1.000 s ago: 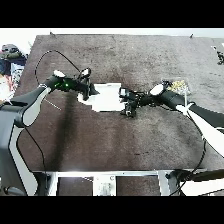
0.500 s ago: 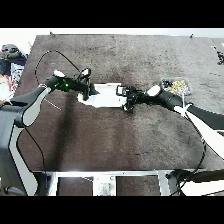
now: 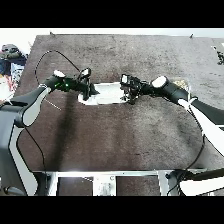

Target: Fold the box and place the chain.

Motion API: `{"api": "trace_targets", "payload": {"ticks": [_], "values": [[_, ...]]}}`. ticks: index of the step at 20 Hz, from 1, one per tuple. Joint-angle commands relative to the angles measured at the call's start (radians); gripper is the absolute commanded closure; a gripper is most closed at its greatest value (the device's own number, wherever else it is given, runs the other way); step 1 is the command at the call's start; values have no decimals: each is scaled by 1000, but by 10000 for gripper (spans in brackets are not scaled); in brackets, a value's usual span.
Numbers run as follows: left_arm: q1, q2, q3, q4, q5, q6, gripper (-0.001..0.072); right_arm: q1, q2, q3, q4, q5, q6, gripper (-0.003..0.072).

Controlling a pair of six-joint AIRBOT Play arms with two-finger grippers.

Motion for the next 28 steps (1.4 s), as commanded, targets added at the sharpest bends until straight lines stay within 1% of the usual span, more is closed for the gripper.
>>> {"api": "trace_targets", "payload": {"ticks": [1,4,9,14,20,23,28], "values": [[0,1,0,0,0,0,698,-32,-55,82,5,135,-34,-20],[0,1,0,0,0,0,698,-49,-99,141,26,206,-54,-20],[0,1,0,0,0,0,698,-55,-214,263,42,369,-55,-20],[0,1,0,0,0,0,698,-77,-301,329,103,472,-60,-20],[0,1,0,0,0,0,698,-79,-343,329,106,498,-60,-19],[0,1,0,0,0,0,698,-79,-349,329,143,493,-61,-18],[0,1,0,0,0,0,698,-80,-377,331,143,484,-61,-13]]}}
